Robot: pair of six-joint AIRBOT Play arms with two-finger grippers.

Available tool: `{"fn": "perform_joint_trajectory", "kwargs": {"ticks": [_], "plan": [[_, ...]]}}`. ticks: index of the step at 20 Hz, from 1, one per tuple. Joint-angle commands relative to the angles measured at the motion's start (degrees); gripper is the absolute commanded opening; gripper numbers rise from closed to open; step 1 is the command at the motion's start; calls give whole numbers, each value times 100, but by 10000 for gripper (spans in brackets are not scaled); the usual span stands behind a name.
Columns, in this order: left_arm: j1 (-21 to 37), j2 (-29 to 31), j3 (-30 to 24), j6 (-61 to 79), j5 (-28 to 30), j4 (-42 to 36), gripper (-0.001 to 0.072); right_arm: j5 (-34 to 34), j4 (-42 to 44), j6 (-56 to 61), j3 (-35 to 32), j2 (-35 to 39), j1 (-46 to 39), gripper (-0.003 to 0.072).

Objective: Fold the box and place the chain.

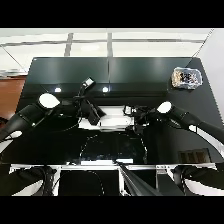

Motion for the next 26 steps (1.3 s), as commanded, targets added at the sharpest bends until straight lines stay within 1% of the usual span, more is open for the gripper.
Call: {"fn": "perform_joint_trajectory", "kwargs": {"ticks": [1, 2, 4, 6, 7, 9, 11, 14, 16, 18, 19, 20, 22, 23, 24, 25, 26], "plan": [[-22, -164, -57, 289, 1390, 400, 24, 0, 2, 0, 2, -4, 4, 237], [-22, -326, -37, 269, 1377, 555, 24, 0, 2, 0, 2, -4, 4, 237], [-22, -730, 59, 247, 1051, 796, 24, 0, 2, 0, 2, -4, 4, 237], [-22, -1110, 192, 199, 710, 837, 24, 0, 2, 0, 2, -4, 4, 238], [-22, -1239, 247, 52, 664, 831, 24, 0, 2, 0, 2, -4, 4, 238], [-17, -1425, 330, -232, 544, 835, 24, 0, 2, 0, 2, -4, 4, 238], [-17, -1410, 446, -162, 339, 986, 23, 0, 2, 0, 2, -4, 4, 238], [61, -1049, 752, -219, 245, 1443, 23, 0, 2, 0, 2, -4, 4, 238], [243, -555, 857, -472, 184, 1746, 23, 0, 2, 0, 2, -4, 4, 238], [535, 31, 817, -651, -85, 1906, 23, 0, 2, 0, 2, -4, 4, 238], [684, 302, 734, -647, -264, 1869, 24, -2, 2, 0, 2, -4, 4, 238], [837, 588, 573, -330, -439, 1628, 26, -2, 2, 0, 2, -4, 4, 238], [1117, 988, 94, 846, -800, 798, 26, 0, 2, 0, 2, -4, 4, 238], [1211, 1038, -122, 1451, -1099, 726, 26, -2, 2, 0, 2, -4, 4, 238], [1237, 1019, -304, 1862, -1279, 824, 26, 0, 2, 0, 2, -4, 4, 238], [1226, 977, -511, 2221, -1217, 896, 38, 0, 2, 0, 2, -4, 4, 238], [1189, 927, -688, 2625, -1038, 905, 261, -2, 2, 0, 2, -4, 4, 238]]}}
